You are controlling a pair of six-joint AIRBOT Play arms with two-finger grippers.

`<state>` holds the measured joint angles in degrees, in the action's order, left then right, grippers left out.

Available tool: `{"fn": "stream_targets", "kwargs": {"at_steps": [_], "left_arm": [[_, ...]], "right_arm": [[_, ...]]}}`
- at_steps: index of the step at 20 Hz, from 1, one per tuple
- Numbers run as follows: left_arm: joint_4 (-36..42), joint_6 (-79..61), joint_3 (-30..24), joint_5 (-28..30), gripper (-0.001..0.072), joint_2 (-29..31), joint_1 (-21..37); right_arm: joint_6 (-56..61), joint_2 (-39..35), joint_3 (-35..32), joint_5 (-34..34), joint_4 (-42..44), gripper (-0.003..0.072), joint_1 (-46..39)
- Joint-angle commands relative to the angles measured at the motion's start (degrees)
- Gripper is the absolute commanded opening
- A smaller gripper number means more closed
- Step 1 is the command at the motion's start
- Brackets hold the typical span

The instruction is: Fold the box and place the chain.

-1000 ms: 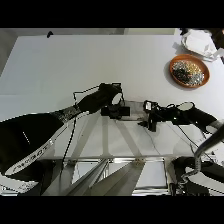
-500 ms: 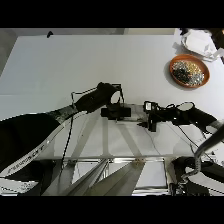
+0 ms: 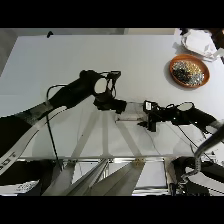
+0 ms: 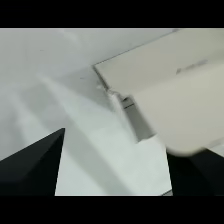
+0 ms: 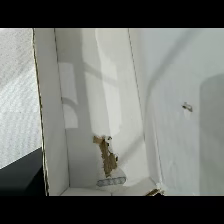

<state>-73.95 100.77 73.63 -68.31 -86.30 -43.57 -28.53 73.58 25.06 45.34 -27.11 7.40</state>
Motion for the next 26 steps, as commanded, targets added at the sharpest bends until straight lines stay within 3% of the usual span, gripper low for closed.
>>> {"fn": "stream_targets", "kwargs": {"at_steps": [1, 5, 7, 8, 11, 14, 15, 22, 26], "left_arm": [[0.7, -36.1, -7.9, 3.4, 0.0693, 8.3, 2.7], [11.7, -82.2, -26.6, 19.9, 0.0693, 19.6, 6.8], [19.4, -98.0, -33.4, 26.5, 0.0695, 20.0, 8.5], [22.6, -102.0, -34.8, 27.1, 0.0698, 18.8, 9.1], [33.4, -112.5, -35.0, 25.1, 0.0705, 12.4, 9.4], [51.7, -127.1, -35.0, 27.4, 0.0711, 6.8, 9.4], [54.5, -128.9, -34.9, 27.8, 0.0711, 5.7, 9.5], [56.7, -128.6, -32.2, 25.8, 0.0712, 2.4, 13.3], [56.0, -123.5, -28.0, 21.0, 0.0712, -2.3, 13.1]], "right_arm": [[0.0, 0.0, 0.0, 0.1, 0.0, 0.0410, 0.0], [0.0, 0.0, 0.0, 0.1, 0.0, 0.0410, 0.0], [0.0, 0.0, 0.0, 0.1, 0.0, 0.0410, 0.0], [0.0, 0.0, 0.0, 0.1, 0.0, 0.0410, 0.0], [0.0, 0.0, 0.0, 0.2, 0.0, 0.0410, 0.0], [0.0, 0.0, 0.0, 0.2, 0.0, 0.0410, 0.0], [0.0, 0.0, 0.0, 0.2, 0.0, 0.0410, 0.0], [0.0, 0.0, 0.0, 0.2, 0.0, 0.0410, 0.0], [0.0, 0.0, 0.0, 0.2, 0.0, 0.0410, 0.0]]}}
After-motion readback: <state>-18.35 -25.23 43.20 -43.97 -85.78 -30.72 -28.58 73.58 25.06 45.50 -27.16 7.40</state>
